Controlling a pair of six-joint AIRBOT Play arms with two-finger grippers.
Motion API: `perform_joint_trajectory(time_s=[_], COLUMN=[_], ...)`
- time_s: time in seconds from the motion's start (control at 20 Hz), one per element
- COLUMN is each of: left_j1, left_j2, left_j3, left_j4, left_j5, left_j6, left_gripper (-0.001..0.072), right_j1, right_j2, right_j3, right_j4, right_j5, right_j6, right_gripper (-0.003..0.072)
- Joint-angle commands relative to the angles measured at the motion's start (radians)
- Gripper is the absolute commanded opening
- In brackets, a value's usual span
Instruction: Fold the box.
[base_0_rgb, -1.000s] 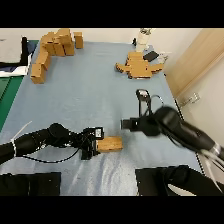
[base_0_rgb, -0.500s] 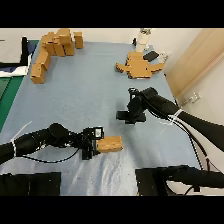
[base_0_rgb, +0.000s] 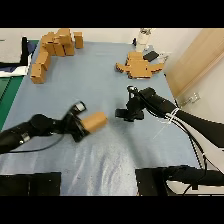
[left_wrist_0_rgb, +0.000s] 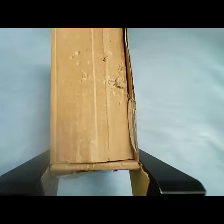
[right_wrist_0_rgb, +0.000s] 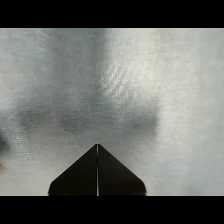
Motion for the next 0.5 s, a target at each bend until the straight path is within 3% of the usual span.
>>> perform_joint_trajectory(time_s=[0.0,0.2,0.45], left_j1=[0.276,0.590,0.773], left_j2=[0.037,0.011,-0.172], left_j3=[0.001,0.016,0.211], left_j4=[0.255,0.255,0.255], left_j5=[0.019,0.097,0.101], left_j6=[-0.295,-0.315,-0.429], left_gripper=[0.0498,0.0498,0.0498], right_j1=[-0.001,-0.002,-0.002], right_j2=[-0.001,-0.002,-0.001], right_j3=[0.001,0.001,0.001], right_j4=[-0.034,-0.035,-0.034], right_j5=[0.042,0.046,0.061], right_j6=[0.000,0.000,0.000], right_gripper=[0.0006,0.0006,0.0006])
